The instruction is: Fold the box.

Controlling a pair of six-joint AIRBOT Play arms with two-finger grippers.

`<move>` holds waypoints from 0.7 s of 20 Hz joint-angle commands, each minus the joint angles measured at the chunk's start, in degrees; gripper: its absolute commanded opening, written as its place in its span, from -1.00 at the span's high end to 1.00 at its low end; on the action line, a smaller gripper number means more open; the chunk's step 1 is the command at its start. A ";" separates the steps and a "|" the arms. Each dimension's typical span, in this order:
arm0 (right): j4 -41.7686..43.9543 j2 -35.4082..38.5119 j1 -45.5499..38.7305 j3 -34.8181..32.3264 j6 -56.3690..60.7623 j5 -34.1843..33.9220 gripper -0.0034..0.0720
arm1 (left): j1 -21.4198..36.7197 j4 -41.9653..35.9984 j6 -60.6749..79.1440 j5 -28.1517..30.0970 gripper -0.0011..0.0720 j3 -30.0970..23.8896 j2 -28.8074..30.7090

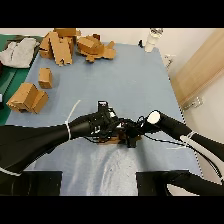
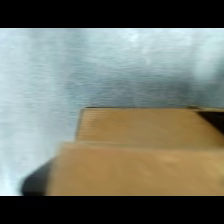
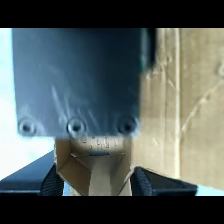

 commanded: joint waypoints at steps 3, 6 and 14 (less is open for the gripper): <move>0.07 -0.02 -0.02 0.02 0.00 0.00 -0.52 | -0.98 0.85 0.02 -1.33 0.89 0.61 -0.90; 0.07 -0.02 -0.02 0.02 0.00 0.02 -0.52 | -1.27 0.61 0.02 -0.70 0.93 0.63 -0.90; 0.07 -0.02 -0.02 0.02 0.00 0.00 -0.52 | -1.33 0.02 0.87 -0.81 -0.92 0.76 -0.90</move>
